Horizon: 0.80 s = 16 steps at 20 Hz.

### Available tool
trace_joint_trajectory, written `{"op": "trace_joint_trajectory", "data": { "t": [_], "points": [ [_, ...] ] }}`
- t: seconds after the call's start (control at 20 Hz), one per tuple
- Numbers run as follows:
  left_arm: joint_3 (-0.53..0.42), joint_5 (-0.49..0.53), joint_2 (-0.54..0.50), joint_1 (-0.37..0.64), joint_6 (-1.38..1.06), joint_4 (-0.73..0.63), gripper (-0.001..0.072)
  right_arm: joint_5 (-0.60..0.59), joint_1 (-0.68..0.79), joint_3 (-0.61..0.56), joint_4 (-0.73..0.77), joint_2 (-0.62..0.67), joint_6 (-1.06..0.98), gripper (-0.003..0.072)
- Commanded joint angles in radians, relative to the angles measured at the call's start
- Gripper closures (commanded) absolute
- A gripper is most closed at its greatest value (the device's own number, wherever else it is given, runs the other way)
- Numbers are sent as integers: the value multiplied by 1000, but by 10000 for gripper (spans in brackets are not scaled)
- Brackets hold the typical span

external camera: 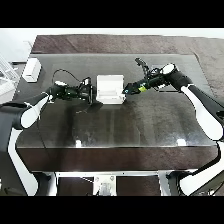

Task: Fold the box and place the chain.

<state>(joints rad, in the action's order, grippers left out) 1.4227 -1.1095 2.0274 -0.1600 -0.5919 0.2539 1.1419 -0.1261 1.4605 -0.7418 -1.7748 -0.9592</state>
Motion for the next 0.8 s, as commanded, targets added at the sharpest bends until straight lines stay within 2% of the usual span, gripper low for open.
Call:
{"op": "trace_joint_trajectory", "data": {
  "t": [0.0, 0.1, 0.25, 0.75],
  "points": [
    [0, -1, 0, 1, 0, 0, 478, 3, -3, 1, -5, 0, -11, 214],
    [0, -2, 0, 1, 0, 0, 478, 3, -9, 1, -35, 0, -51, 173],
    [0, -2, 0, 1, 0, 0, 478, -5, -25, 1, -86, 0, -82, 173],
    [0, -10, 0, 1, 0, -1, 478, -45, -83, 22, -106, 0, -137, 173]
  ]
}}
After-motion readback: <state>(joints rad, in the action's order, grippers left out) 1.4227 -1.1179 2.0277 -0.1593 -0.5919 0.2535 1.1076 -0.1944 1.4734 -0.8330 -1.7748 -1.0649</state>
